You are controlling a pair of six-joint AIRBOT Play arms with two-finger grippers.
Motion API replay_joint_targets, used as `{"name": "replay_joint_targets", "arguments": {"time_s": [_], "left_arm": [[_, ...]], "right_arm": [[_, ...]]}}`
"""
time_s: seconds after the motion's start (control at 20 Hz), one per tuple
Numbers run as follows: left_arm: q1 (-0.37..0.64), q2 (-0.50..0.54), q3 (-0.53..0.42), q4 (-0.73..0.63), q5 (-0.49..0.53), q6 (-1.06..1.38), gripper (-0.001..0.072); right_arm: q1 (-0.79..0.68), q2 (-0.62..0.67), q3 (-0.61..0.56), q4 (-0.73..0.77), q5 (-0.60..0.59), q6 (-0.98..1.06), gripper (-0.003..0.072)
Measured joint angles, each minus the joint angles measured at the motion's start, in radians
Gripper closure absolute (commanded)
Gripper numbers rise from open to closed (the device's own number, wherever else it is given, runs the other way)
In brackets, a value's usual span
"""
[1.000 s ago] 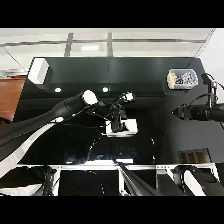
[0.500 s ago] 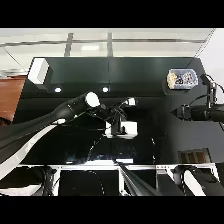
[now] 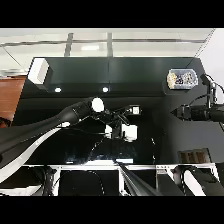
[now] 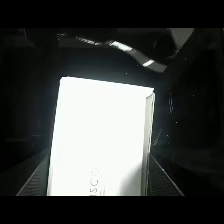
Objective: Fold the box and place the chain.
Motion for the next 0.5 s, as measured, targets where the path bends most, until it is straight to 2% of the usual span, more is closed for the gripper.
{"name": "replay_joint_targets", "arguments": {"time_s": [0.3, 0.35, 0.45, 0.5], "left_arm": [[-0.057, -0.025, 0.000, 0.024, 0.082, 0.074, 0.0000], [-0.065, -0.026, 0.000, 0.037, 0.099, 0.085, 0.0033], [-0.074, -0.027, 0.000, 0.065, 0.115, 0.098, 0.0335], [-0.076, -0.025, 0.002, 0.077, 0.118, 0.101, 0.0361]], "right_arm": [[0.000, 0.000, 0.000, 0.000, -0.002, 0.000, 0.0671], [0.000, 0.000, 0.000, 0.000, -0.002, 0.000, 0.0671], [0.000, 0.000, 0.000, 0.000, -0.001, 0.000, 0.0671], [0.000, 0.000, 0.000, 0.000, -0.002, 0.000, 0.0671]]}}
